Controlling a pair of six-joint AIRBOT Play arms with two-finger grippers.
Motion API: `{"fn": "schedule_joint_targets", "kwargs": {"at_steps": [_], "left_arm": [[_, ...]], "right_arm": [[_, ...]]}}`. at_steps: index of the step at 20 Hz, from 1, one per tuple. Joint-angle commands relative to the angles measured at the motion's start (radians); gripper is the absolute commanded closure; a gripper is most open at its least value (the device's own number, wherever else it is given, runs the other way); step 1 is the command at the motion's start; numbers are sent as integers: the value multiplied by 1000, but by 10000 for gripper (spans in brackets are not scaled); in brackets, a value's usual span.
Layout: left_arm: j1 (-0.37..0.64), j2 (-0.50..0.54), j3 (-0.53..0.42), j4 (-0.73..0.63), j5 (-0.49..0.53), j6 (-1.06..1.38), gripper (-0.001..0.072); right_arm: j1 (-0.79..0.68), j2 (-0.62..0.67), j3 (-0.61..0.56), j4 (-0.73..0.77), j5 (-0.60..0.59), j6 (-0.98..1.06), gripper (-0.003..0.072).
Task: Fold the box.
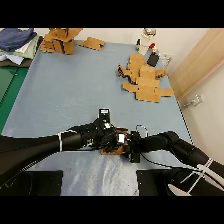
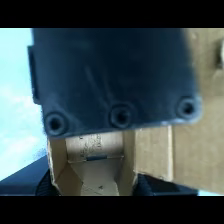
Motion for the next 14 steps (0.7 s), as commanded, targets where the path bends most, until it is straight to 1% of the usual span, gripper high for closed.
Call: {"fn": "schedule_joint_targets", "kwargs": {"at_steps": [1, 9, 14], "left_arm": [[1, 29, 5, 5, -55, 9, 117], [42, 132, 6, 13, -136, 12, 134], [74, 153, 6, -1, -169, 13, 135]], "right_arm": [[1, 0, 0, 0, 0, 1, 182], [1, 0, 0, 0, 0, 1, 182], [1, 0, 0, 0, 0, 1, 181]]}}
